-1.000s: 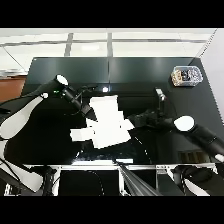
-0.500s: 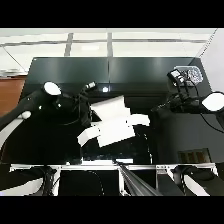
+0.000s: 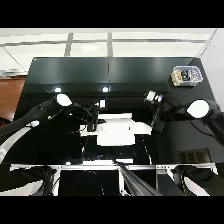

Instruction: Fold the box and place the chain.

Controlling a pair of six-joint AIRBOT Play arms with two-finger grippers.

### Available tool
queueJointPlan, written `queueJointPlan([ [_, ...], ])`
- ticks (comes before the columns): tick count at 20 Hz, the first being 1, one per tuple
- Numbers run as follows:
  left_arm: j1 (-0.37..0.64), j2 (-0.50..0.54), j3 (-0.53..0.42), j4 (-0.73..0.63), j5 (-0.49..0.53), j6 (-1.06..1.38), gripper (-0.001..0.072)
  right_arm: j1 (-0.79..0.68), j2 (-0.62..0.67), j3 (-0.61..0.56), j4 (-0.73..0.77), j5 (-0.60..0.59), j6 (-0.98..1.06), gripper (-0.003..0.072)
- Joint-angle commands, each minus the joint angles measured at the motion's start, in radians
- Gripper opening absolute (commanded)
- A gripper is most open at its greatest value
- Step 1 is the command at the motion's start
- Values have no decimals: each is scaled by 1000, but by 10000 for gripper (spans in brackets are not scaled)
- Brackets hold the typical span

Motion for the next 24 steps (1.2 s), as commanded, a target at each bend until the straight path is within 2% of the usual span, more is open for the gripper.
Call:
queueJointPlan([
  [1, -7, -24, 5, 31, 26, 25, 26, 89, -10, -77, 2, -27, -119, 679],
  [3, -6, -32, 5, 59, 47, 23, 26, 127, -14, -109, 5, -66, -121, 680],
  [6, -7, -32, 6, 51, 45, 20, 26, 183, -30, -112, 72, -47, -169, 682],
  [10, -7, -33, 6, 52, 45, 20, 25, 262, -41, -112, 92, -115, -219, 683],
  [14, -7, -33, 6, 52, 45, 20, 25, 299, -83, -112, 92, -101, -257, 682],
  [20, -7, -33, 6, 52, 44, 17, 25, 397, -169, -112, 110, -204, -260, 680],
  [23, -7, -33, 6, 52, 44, 17, 25, 399, -183, -110, 282, -314, -238, 680],
  [24, -7, -33, 6, 52, 41, 16, 25, 399, -174, -102, 273, -310, -238, 680],
])
